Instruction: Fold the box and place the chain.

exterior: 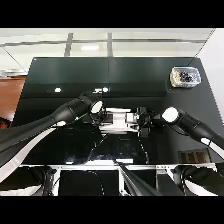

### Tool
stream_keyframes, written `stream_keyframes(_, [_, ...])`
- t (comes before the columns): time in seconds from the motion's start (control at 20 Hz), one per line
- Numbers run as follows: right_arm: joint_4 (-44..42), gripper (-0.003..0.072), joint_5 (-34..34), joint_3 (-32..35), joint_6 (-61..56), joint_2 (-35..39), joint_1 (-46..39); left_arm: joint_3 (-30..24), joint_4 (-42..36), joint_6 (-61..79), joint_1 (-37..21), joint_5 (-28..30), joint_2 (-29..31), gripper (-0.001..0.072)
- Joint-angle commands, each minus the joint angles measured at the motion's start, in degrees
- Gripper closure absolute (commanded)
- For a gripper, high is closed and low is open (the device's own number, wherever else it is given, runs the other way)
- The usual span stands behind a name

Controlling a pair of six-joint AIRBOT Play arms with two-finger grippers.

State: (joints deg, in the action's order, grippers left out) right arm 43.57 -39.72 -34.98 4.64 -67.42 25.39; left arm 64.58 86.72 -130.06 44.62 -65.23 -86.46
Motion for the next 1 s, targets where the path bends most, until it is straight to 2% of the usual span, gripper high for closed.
stream_keyframes(0.0, [-6.2,0.0562,-0.7,0.0,0.0,-0.8,0.0,0.0,-0.2,0.0,0.0,0.1,0.0,0.0684])
stream_keyframes(0.25, [-19.5,0.0559,0.8,0.0,0.0,-4.9,0.0,0.0,-0.2,0.0,0.0,0.5,0.0,0.0683])
stream_keyframes(0.3, [-19.5,0.0535,1.7,0.0,-0.2,-5.5,0.0,0.0,-0.2,-0.1,0.0,0.6,0.0,0.0684])
stream_keyframes(0.4, [-19.5,0.042,2.3,0.1,-0.6,-5.7,0.0,0.0,-0.2,0.0,0.0,0.6,0.0,0.0683])
stream_keyframes(0.45, [-19.5,0.0424,2.2,0.1,-1.1,-5.7,0.0,0.0,-0.2,-0.1,0.0,0.6,0.0,0.0683])
stream_keyframes(0.5, [-19.4,0.0542,1.4,0.1,-1.3,-5.7,0.0,0.0,-0.2,-0.1,0.0,0.6,0.0,0.0683])
stream_keyframes(0.55, [-19.4,0.0517,0.9,0.1,-1.5,-5.7,0.0,0.0,-0.2,-0.1,0.0,0.5,0.0,0.0683])
stream_keyframes(0.6, [-19.6,0.0249,0.9,0.1,-1.9,-5.7,0.0,0.0,-0.3,-0.1,0.0,0.5,0.0,0.0683])
stream_keyframes(0.65, [-19.4,0.0326,0.9,0.1,-2.2,-5.7,0.0,0.0,-0.3,-0.1,0.0,0.5,0.0,0.0683])
stream_keyframes(0.7, [-19.4,0.0371,1.0,0.1,-3.6,-5.7,0.0,0.0,-0.3,-0.1,0.0,0.5,0.0,0.0683])
stream_keyframes(0.75, [-19.4,0.0268,1.1,0.1,-4.4,-5.7,0.0,0.0,-0.4,-0.1,0.0,0.5,0.0,0.0683])
stream_keyframes(0.8, [-19.3,0.025,0.8,0.1,-5.2,-5.7,0.0,0.0,-0.4,-0.1,0.0,0.5,0.0,0.0683])
stream_keyframes(0.85, [-18.9,0.0511,0.4,0.1,-6.1,-5.6,0.0,0.0,-0.4,-0.1,0.0,0.5,0.0,0.0683])
stream_keyframes(0.95, [-15.7,0.068,0.0,0.1,-12.5,-5.0,-0.1,0.0,-0.4,-0.1,0.0,0.5,0.0,0.0683])
